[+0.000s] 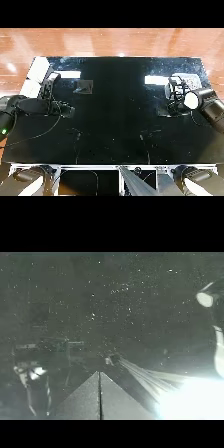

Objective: Fold the box and place the chain.

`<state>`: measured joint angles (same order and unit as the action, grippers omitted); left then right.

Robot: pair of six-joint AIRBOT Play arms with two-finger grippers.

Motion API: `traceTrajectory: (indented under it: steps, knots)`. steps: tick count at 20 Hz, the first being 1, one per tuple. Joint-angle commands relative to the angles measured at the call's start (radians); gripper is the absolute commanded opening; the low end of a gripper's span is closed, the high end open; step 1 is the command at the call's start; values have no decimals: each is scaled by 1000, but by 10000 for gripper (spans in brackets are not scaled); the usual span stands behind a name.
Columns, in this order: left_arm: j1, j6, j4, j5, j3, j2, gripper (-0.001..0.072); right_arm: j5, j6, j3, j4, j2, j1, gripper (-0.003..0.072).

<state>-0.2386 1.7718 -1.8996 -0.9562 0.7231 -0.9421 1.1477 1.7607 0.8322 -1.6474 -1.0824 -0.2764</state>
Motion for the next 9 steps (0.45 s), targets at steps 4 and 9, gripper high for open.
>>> traceTrajectory:
  steps: [4, 9]
  knots:
    - [-17, -37, 0, 45, -26, 10, 16, 12, 16, -16, -6, 0, 0, 38]
    - [-17, -37, -1, 48, -26, 10, 16, 12, 16, -16, -6, 0, 0, 38]
